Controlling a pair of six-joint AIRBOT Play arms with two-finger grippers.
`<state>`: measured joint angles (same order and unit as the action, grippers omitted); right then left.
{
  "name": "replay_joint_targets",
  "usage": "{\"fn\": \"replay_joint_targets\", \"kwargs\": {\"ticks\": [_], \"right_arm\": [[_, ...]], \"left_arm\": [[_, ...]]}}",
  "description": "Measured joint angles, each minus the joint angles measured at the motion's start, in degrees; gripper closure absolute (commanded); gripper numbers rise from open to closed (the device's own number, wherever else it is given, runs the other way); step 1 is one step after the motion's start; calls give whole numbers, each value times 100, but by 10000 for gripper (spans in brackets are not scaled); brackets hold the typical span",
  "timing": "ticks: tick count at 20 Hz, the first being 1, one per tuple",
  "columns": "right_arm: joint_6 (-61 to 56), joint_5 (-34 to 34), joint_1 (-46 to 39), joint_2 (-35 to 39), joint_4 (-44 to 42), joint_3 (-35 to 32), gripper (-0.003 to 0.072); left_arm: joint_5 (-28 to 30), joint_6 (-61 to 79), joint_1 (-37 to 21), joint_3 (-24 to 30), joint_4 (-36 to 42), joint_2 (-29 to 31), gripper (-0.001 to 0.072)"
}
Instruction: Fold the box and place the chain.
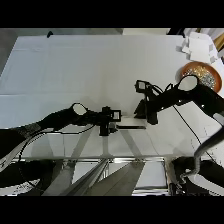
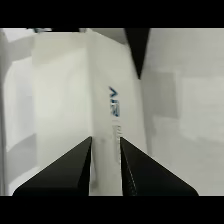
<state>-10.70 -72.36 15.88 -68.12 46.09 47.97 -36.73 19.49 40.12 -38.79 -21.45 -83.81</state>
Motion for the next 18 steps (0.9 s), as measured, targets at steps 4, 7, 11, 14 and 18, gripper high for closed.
{"fn": "replay_joint_targets", "kwargs": {"ticks": [4,7,11,14,18], "right_arm": [[-35,-133,210,199,133,0,453],[-175,-140,354,258,391,-52,444],[-267,50,492,286,680,-197,441],[-350,142,529,293,887,-249,441],[-417,219,542,293,1032,-273,497]], "left_arm": [[0,0,0,0,0,0,435],[0,-2,0,0,2,0,435],[0,-2,0,0,0,0,435],[0,-2,0,0,0,0,435],[0,-2,0,0,0,0,435]]}}
